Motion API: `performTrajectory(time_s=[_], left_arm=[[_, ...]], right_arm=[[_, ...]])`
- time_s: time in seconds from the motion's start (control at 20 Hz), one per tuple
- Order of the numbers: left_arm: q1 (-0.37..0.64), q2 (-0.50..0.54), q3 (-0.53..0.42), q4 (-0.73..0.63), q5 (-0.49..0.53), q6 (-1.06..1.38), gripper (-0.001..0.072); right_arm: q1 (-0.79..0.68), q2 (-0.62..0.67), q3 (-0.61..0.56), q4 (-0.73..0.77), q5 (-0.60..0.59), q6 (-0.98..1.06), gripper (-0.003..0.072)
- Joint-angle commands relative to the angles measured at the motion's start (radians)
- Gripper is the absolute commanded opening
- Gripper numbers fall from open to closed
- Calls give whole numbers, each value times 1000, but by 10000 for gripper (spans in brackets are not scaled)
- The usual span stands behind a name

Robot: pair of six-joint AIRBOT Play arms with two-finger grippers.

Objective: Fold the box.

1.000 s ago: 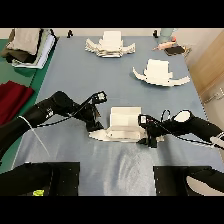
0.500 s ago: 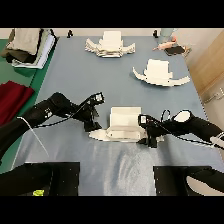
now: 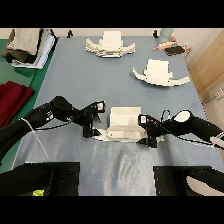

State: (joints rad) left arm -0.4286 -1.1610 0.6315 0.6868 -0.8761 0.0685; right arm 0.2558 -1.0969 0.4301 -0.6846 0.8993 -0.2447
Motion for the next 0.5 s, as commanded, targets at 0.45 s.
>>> performTrajectory(time_s=[0.45], left_arm=[[-137, -1, -5, -79, 89, 16, 467]], right_arm=[[0, 1, 1, 0, 0, 0, 567]])
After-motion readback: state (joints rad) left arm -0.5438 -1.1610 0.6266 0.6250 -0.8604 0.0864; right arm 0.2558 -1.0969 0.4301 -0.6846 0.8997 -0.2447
